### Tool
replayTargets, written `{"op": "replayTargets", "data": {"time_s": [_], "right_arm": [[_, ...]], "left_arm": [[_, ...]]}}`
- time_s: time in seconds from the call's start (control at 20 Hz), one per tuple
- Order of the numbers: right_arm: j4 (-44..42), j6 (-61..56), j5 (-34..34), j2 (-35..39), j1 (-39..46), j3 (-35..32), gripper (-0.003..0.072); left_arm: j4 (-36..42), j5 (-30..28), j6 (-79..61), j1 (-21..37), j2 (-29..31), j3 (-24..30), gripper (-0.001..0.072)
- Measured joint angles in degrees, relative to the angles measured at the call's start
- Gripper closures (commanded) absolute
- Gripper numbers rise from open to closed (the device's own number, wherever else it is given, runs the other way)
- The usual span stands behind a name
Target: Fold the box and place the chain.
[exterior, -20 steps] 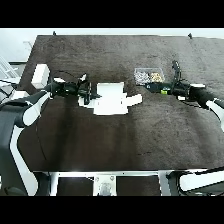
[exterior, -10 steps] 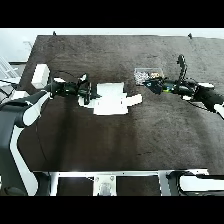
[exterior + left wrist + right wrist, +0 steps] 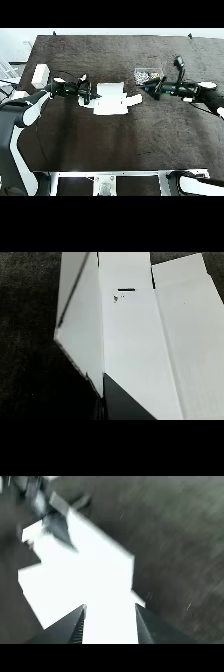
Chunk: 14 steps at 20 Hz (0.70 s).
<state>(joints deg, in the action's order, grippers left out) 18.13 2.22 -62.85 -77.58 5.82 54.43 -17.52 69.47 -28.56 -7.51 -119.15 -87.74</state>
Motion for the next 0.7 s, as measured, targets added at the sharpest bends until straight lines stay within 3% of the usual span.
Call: {"op": "replayTargets", "data": {"time_s": [0.05, 0.1, 0.4, 0.7], "right_arm": [[3.15, 0.2, 1.9, 0.61, -1.68, -0.96, 0.0089], [6.23, 0.68, 4.13, 1.14, -3.74, -2.16, 0.0051], [15.54, 7.65, 17.25, 1.51, -14.58, -7.41, 0.0051], [17.44, 9.99, 22.51, -1.55, -20.13, -8.66, 0.0051]], "left_arm": [[0.0, 0.0, 0.0, 0.0, 0.0, 0.0, 0.0687], [0.0, 0.0, 0.0, 0.0, 0.0, 0.0, 0.0687], [0.0, -0.02, 0.0, 0.0, 0.0, 0.0, 0.0687], [0.0, -0.02, 0.0, 0.0, 0.02, 0.0, 0.0687]]}}
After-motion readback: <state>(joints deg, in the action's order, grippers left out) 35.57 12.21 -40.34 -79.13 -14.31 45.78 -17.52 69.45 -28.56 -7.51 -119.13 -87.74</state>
